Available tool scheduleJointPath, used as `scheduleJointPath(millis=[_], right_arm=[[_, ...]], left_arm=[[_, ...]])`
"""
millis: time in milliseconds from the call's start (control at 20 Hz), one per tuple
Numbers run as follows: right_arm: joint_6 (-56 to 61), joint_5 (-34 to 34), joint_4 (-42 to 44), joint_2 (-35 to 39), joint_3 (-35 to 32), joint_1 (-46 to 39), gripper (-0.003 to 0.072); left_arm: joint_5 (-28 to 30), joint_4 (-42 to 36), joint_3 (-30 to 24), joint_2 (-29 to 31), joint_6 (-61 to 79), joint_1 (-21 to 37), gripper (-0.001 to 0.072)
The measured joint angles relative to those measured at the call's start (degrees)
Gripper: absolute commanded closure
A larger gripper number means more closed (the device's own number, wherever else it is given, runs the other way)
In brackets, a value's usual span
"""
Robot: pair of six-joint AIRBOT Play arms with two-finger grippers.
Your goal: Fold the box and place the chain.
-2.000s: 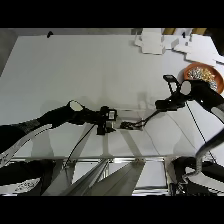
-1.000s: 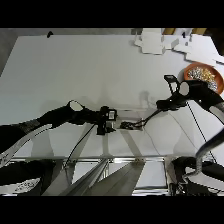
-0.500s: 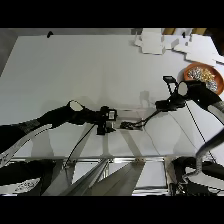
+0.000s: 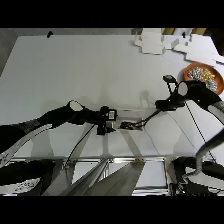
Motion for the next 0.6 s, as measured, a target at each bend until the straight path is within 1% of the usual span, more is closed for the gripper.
scheduleJointPath(millis=[50,100,300,600], right_arm=[[0.04,0.09,-0.02,-0.02,0.0,-0.07,0.0608],[0.02,0.26,-0.22,-0.02,0.0,-0.07,0.0637],[-0.02,0.96,-0.02,-0.02,0.02,-0.07,0.0667],[-1.99,3.89,0.07,0.55,0.0,-0.07,0.0668]], left_arm=[[-0.02,0.0,-0.02,0.0,-0.02,0.0,0.0437],[0.02,0.0,0.0,0.0,-0.02,0.0,0.0437],[0.0,0.0,-0.02,0.0,-0.02,0.0,0.0437],[0.0,0.0,0.0,0.0,0.0,0.0,0.0437]])
